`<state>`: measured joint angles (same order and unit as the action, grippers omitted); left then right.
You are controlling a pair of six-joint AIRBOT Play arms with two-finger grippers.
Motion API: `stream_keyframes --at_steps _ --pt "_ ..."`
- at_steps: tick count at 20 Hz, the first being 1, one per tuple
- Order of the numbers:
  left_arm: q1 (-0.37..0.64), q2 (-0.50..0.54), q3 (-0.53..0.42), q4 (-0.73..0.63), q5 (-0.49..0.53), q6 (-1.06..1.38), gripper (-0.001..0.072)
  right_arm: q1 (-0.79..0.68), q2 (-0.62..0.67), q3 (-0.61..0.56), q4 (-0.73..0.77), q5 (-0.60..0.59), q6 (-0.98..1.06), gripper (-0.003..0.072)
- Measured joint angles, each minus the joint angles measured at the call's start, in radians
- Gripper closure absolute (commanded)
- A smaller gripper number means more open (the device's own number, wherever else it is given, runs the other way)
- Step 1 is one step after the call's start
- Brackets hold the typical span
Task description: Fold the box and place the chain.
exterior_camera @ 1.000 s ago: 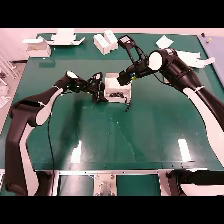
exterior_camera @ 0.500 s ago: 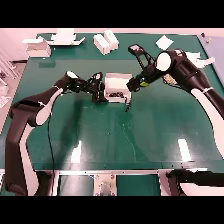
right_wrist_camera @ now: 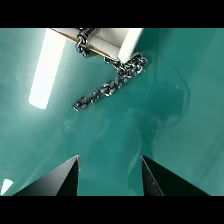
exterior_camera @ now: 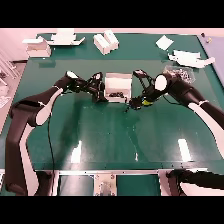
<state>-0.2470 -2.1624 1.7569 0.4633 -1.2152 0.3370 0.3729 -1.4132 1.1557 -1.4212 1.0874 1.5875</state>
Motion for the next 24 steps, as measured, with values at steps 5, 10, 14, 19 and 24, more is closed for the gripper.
stream_keyframes --at_steps 5,10,14,19,24 --pt "0.000 0.000 0.000 0.000 0.000 0.000 0.0305 0.000 -0.044 -0.063 0.053 -0.180 0.012 0.0215" --pt "0.000 0.000 0.000 0.000 0.000 0.000 0.0305 0.000 -0.116 -0.076 0.071 -0.241 0.021 0.0304" --pt "0.000 0.000 0.000 0.000 0.000 0.000 0.0305 -0.001 -0.137 -0.078 0.076 -0.267 0.026 0.0582" --pt "0.000 0.000 0.000 0.000 0.000 0.000 0.0305 0.000 -0.139 -0.074 0.079 -0.282 0.027 0.0682" --pt "0.000 0.000 0.000 0.000 0.000 0.000 0.0305 0.000 -0.042 -0.041 0.069 -0.240 0.029 0.0682"
